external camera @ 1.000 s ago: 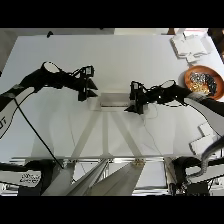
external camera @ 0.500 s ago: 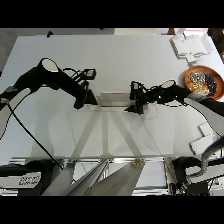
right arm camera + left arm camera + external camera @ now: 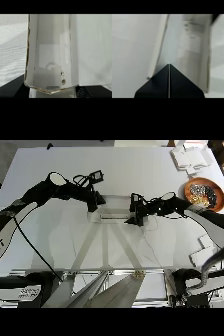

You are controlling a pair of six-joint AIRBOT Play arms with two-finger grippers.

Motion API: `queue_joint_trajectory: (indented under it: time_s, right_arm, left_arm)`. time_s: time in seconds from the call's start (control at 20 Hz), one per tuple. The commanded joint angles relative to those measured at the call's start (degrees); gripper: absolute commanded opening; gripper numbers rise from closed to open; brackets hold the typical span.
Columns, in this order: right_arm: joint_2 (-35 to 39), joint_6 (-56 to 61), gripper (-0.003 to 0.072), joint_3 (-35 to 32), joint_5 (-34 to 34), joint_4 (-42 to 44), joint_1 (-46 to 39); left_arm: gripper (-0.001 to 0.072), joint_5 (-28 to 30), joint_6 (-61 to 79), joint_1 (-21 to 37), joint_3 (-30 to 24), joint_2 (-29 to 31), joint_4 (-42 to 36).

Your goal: Fold the box and place the chain.

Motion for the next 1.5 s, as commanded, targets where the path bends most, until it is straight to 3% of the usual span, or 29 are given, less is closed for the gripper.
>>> queue_joint_trajectory:
  time_s: [0.0, 0.2, 0.4, 0.65, 0.85, 1.0, 1.15, 1.25, 1.3, 1.45]
  right_arm:
    - [0.0, 0.0, 0.0399, 0.0, 0.0, 0.0, 0.0]
    - [0.0, 0.0, 0.0399, 0.0, 0.0, 0.0, 0.0]
    - [0.0, 0.0, 0.0399, 0.0, 0.0, 0.0, 0.0]
    - [0.0, 0.0, 0.0399, 0.0, 0.0, 0.0, 0.0]
    - [0.0, 0.0, 0.0399, 0.0, 0.0, 0.0, 0.0]
    - [0.0, 0.0, 0.0399, 0.0, 0.0, 0.0, 0.0]
    - [0.0, 0.0, 0.0399, 0.0, 0.0, 0.0, 0.0]
    - [0.0, 0.0, 0.0399, 0.0, 0.0, 0.0, 0.0]
    - [0.0, 0.0, 0.0399, 0.0, 0.0, 0.0, 0.0]
    - [0.0, 0.0, 0.0399, 0.0, 0.0, 0.0, 0.0]
  left_arm:
    - [0.0006, 7.2, -9.2, 0.8, 0.0, -2.3, -0.2]
    - [0.0008, 5.5, -9.3, 0.5, 0.0, -5.5, -0.4]
    - [0.0009, 3.4, -9.3, 0.9, 0.0, -4.7, -0.3]
    - [0.0010, 2.1, -9.0, 1.6, 0.0, 0.5, 0.1]
    - [0.0010, -5.0, -9.0, 3.4, 0.0, 6.3, 0.5]
    - [0.0010, -9.6, -9.0, 4.3, 0.0, 9.1, 5.9]
    - [0.0010, -10.3, -9.0, 4.3, -0.3, 10.1, 14.1]
    - [0.0015, -10.0, -8.9, 4.2, -1.8, 10.1, 14.4]
    - [0.0021, -9.3, -8.8, 4.1, -2.7, 10.0, 14.4]
    - [0.0175, -3.5, -8.6, 3.0, -6.1, 10.0, 14.5]
